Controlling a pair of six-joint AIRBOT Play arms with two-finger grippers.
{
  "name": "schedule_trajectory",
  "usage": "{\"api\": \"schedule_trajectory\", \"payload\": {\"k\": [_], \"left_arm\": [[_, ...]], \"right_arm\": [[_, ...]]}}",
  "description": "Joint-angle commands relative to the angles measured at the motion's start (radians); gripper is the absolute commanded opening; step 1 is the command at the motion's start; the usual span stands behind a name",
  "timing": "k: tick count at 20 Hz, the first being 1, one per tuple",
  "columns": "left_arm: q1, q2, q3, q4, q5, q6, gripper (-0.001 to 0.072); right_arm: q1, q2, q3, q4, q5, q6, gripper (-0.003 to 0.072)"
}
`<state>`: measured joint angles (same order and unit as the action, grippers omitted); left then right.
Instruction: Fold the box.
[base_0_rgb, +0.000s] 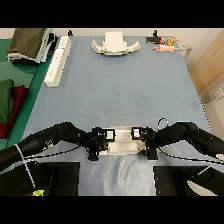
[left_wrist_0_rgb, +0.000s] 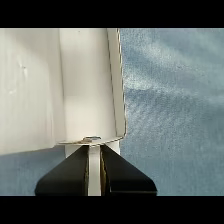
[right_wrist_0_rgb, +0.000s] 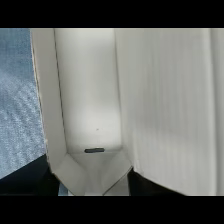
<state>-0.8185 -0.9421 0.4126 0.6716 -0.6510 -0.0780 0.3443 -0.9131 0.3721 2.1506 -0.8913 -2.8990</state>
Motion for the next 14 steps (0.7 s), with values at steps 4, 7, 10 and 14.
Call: {"api": "schedule_trajectory", "payload": {"k": [4, 7, 10, 14], "left_arm": [[-0.024, -0.027, 0.0, -0.082, 0.084, 0.001, 0.0115], [-0.024, -0.037, 0.0, -0.093, 0.084, 0.001, 0.0117], [-0.024, -0.037, 0.0, -0.094, 0.083, 0.001, 0.0335], [-0.024, -0.037, 0.0, -0.101, 0.083, 0.0, 0.0607]], "right_arm": [[0.001, 0.0, 0.0, 0.0, 0.0, 0.0, 0.0435], [0.001, 0.0, 0.0, 0.0, 0.0, 0.0, 0.0434], [0.001, 0.0, 0.0, 0.0, 0.0, 0.001, 0.0434], [0.001, 0.0, 0.0, 0.0, 0.0, 0.0, 0.0435]]}}
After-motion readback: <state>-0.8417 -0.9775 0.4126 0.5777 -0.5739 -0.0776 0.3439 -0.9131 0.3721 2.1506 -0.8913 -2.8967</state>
